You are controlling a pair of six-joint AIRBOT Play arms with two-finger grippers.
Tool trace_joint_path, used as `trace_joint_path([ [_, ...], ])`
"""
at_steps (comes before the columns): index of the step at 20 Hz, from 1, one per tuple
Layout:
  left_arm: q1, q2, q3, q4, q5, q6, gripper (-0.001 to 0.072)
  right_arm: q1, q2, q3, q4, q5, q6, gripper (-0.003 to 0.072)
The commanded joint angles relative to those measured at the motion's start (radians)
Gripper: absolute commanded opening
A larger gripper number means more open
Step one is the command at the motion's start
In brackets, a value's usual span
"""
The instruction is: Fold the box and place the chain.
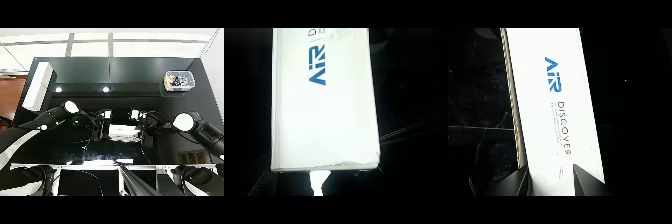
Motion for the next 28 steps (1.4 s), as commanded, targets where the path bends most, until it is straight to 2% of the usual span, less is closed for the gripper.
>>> trace_joint_path([
  [1, 0.0, 0.0, 0.0, 0.001, 0.0, -0.001, 0.0375, 0.0, -0.004, -0.013, -0.002, -0.006, 0.0, 0.031],
  [9, 0.0, 0.0, 0.0, 0.001, 0.0, -0.001, 0.0375, 0.0, -0.004, -0.013, -0.003, -0.021, 0.001, 0.0322],
  [10, 0.0, 0.0, 0.0, 0.001, 0.0, -0.001, 0.0375, 0.0, -0.004, -0.013, -0.003, -0.021, 0.002, 0.0362],
  [11, 0.0, 0.0, 0.0, 0.001, 0.0, -0.001, 0.0375, 0.0, -0.004, -0.013, -0.003, -0.024, 0.005, 0.0454],
  [20, 0.0, 0.0, 0.0, 0.001, 0.0, -0.001, 0.0374, 0.0, -0.005, -0.013, -0.007, -0.019, 0.005, 0.0453],
  [28, 0.0, 0.0, 0.0, 0.001, 0.0, -0.001, 0.0375, 0.0, -0.005, -0.012, -0.008, 0.04, 0.063, 0.0453],
])
